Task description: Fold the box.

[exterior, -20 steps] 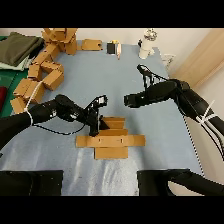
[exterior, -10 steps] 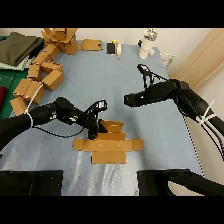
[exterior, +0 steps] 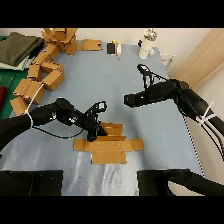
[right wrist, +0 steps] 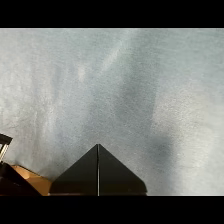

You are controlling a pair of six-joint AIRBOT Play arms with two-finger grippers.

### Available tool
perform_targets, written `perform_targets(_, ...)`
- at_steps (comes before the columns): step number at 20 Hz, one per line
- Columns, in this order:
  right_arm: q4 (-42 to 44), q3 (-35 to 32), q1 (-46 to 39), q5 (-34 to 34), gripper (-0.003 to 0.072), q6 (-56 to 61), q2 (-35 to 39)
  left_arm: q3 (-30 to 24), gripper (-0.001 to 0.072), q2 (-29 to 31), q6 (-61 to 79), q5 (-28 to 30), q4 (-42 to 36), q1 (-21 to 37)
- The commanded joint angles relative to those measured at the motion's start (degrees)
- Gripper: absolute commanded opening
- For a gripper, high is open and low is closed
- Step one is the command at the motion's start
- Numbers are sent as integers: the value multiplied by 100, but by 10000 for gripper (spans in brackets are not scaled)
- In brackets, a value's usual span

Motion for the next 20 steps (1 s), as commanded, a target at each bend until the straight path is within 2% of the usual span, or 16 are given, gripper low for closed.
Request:
perform_targets(1, 2, 0, 4, -9, 3, 0, 4, -4, 11, -2, -46, -107, 57, -2)
perform_targets(5, 9, 0, 4, -96, 2, 9, 2, -4, 12, -2, -46, -94, 76, -2)
perform_targets(7, -101, 0, 4, -402, 2, 90, -13, -4, 12, -2, -46, -103, 74, -2)
perform_targets(8, -446, 2, 4, -710, 2, 411, -4, -4, 12, -2, -46, -105, 72, -2)
perform_targets(11, -2787, 2, 87, -2507, 2, 1858, 201, -4, 12, -2, -44, -101, 72, -2)
perform_targets(12, -3082, 0, 195, -2990, 1, 1904, 372, -4, 12, -2, -44, -103, 70, -2)
perform_targets(13, -2959, -2, 343, -3193, 1, 1902, 575, -4, 12, -2, -44, -103, 72, -2)
perform_targets(16, -2251, -428, 1167, -3038, 1, 2004, 1381, -4, 12, -2, -44, -101, 72, -2)
perform_targets(18, -2087, -1128, 1875, -2780, 1, 2415, 1950, -4, 12, -2, -44, -103, 72, -2)
perform_targets(20, -1725, -1954, 2643, -2103, 1, 2632, 2461, -4, 12, -2, -44, -101, 70, -2)
